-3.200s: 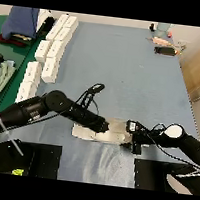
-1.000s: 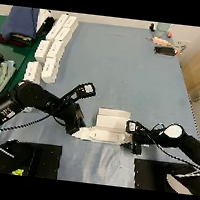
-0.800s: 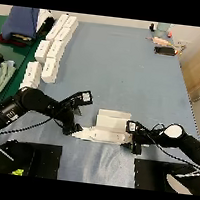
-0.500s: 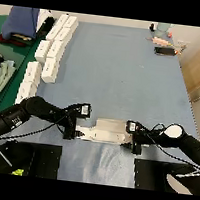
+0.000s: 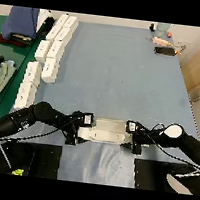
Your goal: Fold the box.
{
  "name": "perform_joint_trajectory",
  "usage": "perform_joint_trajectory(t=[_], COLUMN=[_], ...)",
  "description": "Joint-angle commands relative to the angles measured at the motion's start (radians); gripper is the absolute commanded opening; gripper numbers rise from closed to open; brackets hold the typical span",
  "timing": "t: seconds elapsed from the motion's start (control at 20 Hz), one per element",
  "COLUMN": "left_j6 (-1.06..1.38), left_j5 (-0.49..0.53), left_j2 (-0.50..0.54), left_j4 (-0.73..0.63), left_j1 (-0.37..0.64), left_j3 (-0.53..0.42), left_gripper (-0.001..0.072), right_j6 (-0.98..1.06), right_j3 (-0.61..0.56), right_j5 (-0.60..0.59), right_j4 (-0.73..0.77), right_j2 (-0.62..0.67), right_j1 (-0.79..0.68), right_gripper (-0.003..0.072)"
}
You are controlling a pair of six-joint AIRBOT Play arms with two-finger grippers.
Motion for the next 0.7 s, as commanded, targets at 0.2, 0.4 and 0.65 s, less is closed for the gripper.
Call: perform_joint_trajectory(t=[0.2, 0.4, 0.65], left_j6=[0.014, 0.014, 0.021], left_j5=[0.093, 0.147, 0.185], left_j2=[-0.098, -0.112, -0.132], left_j4=[-0.127, -0.139, -0.172], left_j1=[-0.054, -0.097, -0.117], left_j3=[0.000, 0.001, 0.002], left_gripper=[0.0652, 0.0465, 0.0277], right_j6=[0.000, 0.000, 0.000], right_j3=[0.001, 0.001, 0.001], right_j5=[0.000, 0.000, 0.000], right_j4=[0.000, 0.000, 0.000], right_j2=[0.000, 0.000, 0.000], right_j1=[-0.001, -0.001, -0.001], right_gripper=[0.0537, 0.0537, 0.0537])
